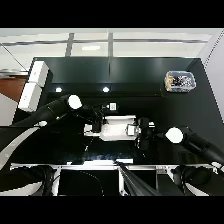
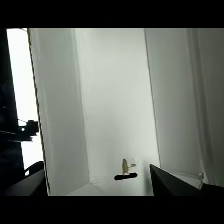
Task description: Fold the box and place the chain.
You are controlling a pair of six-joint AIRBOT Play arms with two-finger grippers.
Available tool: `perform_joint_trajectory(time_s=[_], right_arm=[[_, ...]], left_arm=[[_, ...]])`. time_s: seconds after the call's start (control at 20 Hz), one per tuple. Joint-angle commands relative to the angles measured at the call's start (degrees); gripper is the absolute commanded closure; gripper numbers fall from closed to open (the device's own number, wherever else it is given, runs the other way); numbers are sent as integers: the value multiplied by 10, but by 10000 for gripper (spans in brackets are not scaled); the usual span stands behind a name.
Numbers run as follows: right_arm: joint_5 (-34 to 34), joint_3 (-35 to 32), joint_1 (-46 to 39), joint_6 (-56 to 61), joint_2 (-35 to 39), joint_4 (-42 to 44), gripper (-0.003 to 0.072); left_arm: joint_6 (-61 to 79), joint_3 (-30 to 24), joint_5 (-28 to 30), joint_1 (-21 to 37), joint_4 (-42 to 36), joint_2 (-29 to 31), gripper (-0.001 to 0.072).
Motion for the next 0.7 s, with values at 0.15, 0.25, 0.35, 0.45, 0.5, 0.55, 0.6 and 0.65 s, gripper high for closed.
perform_joint_trajectory(time_s=[0.15, 0.25, 0.35, 0.45, 0.5, 0.55, 0.6, 0.65], right_arm=[[16, 25, -49, 61, 18, -40, -8], [24, 25, -50, 55, 18, -36, -8], [25, 25, -49, 53, 18, -30, -8], [21, 25, -49, 53, 18, -30, -9], [20, 25, -49, 53, 18, -30, -8], [17, 25, -49, 53, 18, -32, -8], [17, 25, -49, 52, 18, -32, -9], [18, 25, -49, 52, 18, -32, -8]], left_arm=[[-7, 6, -6, -1, 0, 0, 677], [-7, 6, -7, -1, 0, 0, 678], [-7, 6, -15, -3, 0, 0, 678], [-8, 6, -23, -8, 20, 0, 679], [-8, 6, -26, -13, 30, 0, 678], [-8, 6, -27, -16, 34, 0, 679], [-8, 6, -26, -17, 34, 0, 679], [-8, 6, -27, -17, 33, 0, 679]])
